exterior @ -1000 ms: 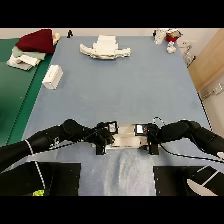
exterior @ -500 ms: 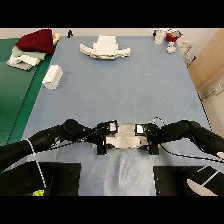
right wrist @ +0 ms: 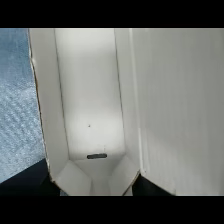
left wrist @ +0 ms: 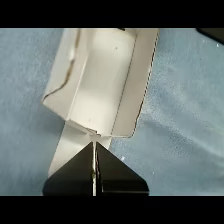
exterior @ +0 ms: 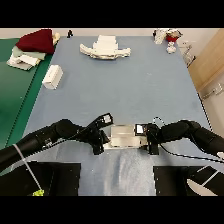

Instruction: Fold the box.

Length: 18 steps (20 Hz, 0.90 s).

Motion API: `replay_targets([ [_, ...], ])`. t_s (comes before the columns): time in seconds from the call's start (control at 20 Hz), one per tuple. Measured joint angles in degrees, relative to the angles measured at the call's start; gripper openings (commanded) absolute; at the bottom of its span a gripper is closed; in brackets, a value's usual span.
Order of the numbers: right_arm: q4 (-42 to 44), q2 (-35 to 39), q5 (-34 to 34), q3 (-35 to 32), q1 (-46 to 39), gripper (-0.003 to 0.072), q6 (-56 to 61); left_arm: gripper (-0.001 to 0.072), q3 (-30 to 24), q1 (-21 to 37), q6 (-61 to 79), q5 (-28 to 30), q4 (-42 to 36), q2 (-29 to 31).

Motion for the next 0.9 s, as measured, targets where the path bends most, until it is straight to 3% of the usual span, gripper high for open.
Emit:
replay_targets([
  [0.3, 0.0, 0.0, 0.0, 0.0, 0.0, 0.0531, 0.0, 0.0014, 0.04, 10.95, -34.01, -11.41, 15.54, 14.75],
  [0.45, 0.0, 0.0, 0.0, 0.0, 0.0, 0.0531, 0.0, 0.0014, -0.13, 17.25, -47.19, -16.13, 21.68, 18.47],
  [0.65, 0.0, 0.0, 0.0, 0.0, 0.0, 0.0531, 0.0, 0.0014, -1.81, 22.03, -56.7, -20.72, 22.4, 17.73],
  [0.9, 0.0, 0.0, 0.0, 0.0, 0.0, 0.0531, 0.0, 0.0014, -3.56, 19.71, -60.33, -17.14, 15.78, 10.82],
])
